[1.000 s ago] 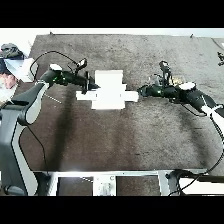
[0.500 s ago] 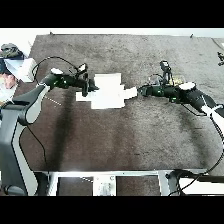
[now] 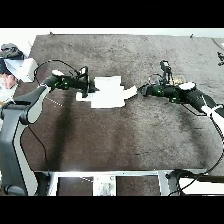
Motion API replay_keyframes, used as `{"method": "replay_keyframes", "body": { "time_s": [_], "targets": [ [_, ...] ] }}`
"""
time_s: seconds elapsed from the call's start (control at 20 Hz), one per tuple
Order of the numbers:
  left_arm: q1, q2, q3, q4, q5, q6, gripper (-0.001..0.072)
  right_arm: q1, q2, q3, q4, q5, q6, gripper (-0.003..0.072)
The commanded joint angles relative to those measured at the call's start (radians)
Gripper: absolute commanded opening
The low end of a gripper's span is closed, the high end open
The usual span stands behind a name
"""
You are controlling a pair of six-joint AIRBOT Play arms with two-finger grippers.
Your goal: Fold the box and place the chain.
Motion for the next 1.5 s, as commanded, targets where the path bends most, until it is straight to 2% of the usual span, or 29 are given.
{"method": "replay_keyframes", "body": {
  "time_s": [0.0, 0.1, 0.2, 0.5, 0.6, 0.75, 0.9, 1.0, 1.05, 1.45],
  "targets": [
    [0.0, -0.004, 0.0, 0.003, -0.03, 0.022, 0.0011, 0.0, 0.001, 0.0, 0.001, 0.0, -0.042, 0.0368],
    [0.0, -0.004, 0.0, 0.003, -0.05, 0.021, 0.0011, 0.0, 0.001, 0.0, 0.001, -0.001, -0.05, 0.0368],
    [0.0, -0.004, 0.0, 0.008, -0.042, 0.021, 0.0012, 0.0, 0.001, 0.0, 0.001, 0.0, -0.063, 0.0411],
    [0.0, -0.014, 0.0, 0.011, 0.008, 0.019, 0.0012, 0.0, 0.001, 0.001, 0.002, 0.002, -0.111, 0.041],
    [0.0, -0.014, 0.0, 0.009, 0.01, 0.019, 0.0012, 0.0, 0.006, 0.001, 0.034, 0.048, -0.253, 0.0411],
    [0.0, -0.014, 0.0, 0.009, 0.012, 0.016, 0.0013, 0.001, 0.019, 0.001, 0.154, 0.188, -0.507, 0.0411],
    [0.0, -0.014, 0.0, 0.003, 0.012, 0.016, 0.0012, 0.034, 0.019, 0.001, 0.165, 0.258, -0.677, 0.0412],
    [0.0, -0.014, 0.0, 0.002, 0.012, 0.016, 0.0012, 0.084, 0.018, 0.001, 0.143, 0.257, -0.774, 0.0439],
    [0.0, -0.014, 0.0, 0.002, 0.012, 0.016, 0.0013, 0.115, 0.014, 0.001, 0.127, 0.24, -0.805, 0.0593],
    [0.0, -0.014, 0.0, 0.002, 0.012, 0.016, 0.0013, 0.293, -0.087, 0.001, -0.153, 0.083, -0.811, 0.0594]
  ]
}}
